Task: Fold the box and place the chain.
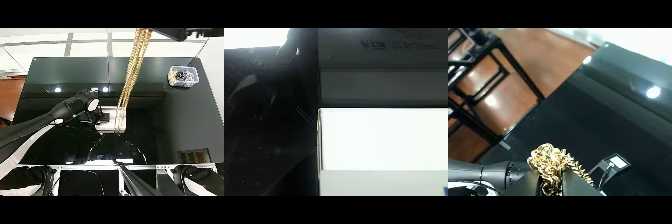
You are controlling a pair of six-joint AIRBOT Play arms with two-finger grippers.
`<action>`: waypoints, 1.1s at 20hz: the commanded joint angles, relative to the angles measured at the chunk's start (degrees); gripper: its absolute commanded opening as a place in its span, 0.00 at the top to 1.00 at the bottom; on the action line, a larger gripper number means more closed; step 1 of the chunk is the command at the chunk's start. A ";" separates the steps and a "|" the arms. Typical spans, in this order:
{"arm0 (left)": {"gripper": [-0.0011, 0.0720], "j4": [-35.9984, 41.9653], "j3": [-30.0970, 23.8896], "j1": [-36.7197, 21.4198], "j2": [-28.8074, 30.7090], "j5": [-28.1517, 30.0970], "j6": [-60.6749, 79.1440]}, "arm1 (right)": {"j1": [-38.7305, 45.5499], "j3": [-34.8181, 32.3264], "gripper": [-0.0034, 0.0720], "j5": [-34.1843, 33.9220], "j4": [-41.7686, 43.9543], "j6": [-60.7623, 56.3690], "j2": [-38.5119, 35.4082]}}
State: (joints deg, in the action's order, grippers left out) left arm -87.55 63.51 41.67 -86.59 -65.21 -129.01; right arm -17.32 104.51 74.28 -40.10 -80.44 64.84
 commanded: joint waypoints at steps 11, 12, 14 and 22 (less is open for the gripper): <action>0.95 -0.02 0.02 -0.02 0.02 0.00 0.02 | -0.81 -8.09 0.94 12.13 -16.96 -3.98 1.42; 0.95 -0.02 0.02 -0.02 0.02 0.00 0.02 | -1.03 -9.81 0.94 12.41 -16.70 -3.96 1.42; 0.95 -0.02 0.02 -0.02 0.02 0.00 0.02 | -1.75 -13.31 0.94 11.15 -14.25 -3.93 1.42; 0.95 -0.02 0.02 -0.02 0.02 0.00 0.02 | -2.78 -17.07 0.94 6.10 -3.32 -1.51 1.36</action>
State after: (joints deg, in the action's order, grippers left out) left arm -87.55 63.51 41.67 -86.59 -65.23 -129.01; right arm -20.27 88.05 80.90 -48.07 -83.26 66.24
